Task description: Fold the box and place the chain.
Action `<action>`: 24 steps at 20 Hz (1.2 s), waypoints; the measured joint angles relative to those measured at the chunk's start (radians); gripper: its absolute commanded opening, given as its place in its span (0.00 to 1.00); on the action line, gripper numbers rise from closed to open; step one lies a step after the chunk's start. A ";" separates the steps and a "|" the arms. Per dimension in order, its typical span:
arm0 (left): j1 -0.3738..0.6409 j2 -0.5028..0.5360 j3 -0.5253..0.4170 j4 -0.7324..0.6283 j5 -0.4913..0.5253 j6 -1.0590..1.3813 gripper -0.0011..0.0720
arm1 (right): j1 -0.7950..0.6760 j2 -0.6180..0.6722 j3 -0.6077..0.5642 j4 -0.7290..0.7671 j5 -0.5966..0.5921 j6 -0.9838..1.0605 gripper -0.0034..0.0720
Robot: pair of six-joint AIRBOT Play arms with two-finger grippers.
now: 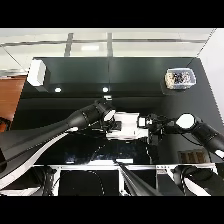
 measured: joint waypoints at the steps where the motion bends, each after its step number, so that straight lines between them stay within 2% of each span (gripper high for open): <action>1: 0.000 0.000 0.000 0.000 0.000 0.000 0.05 | 0.000 0.000 -0.002 0.016 -0.014 0.001 0.79; 2: 0.000 0.000 0.000 0.000 0.000 0.000 0.05 | 0.000 0.000 -0.004 0.026 -0.027 0.003 0.58; 18: 0.000 0.000 0.000 -0.008 -0.002 0.000 0.05 | 0.000 -0.003 -0.026 0.092 -0.042 0.006 0.58; 19: 0.000 0.000 0.000 -0.011 -0.002 0.000 0.05 | 0.000 -0.006 -0.034 0.116 -0.047 0.002 0.43; 20: 0.000 0.000 0.000 -0.013 -0.001 0.000 0.05 | 0.000 -0.009 -0.041 0.139 -0.055 -0.005 0.19; 21: 0.000 0.000 0.000 -0.016 0.001 0.000 0.05 | 0.000 -0.011 -0.047 0.159 -0.063 -0.009 0.16; 24: 0.000 0.000 0.000 -0.021 0.006 0.000 0.05 | 0.000 -0.019 -0.055 0.194 -0.070 -0.018 0.16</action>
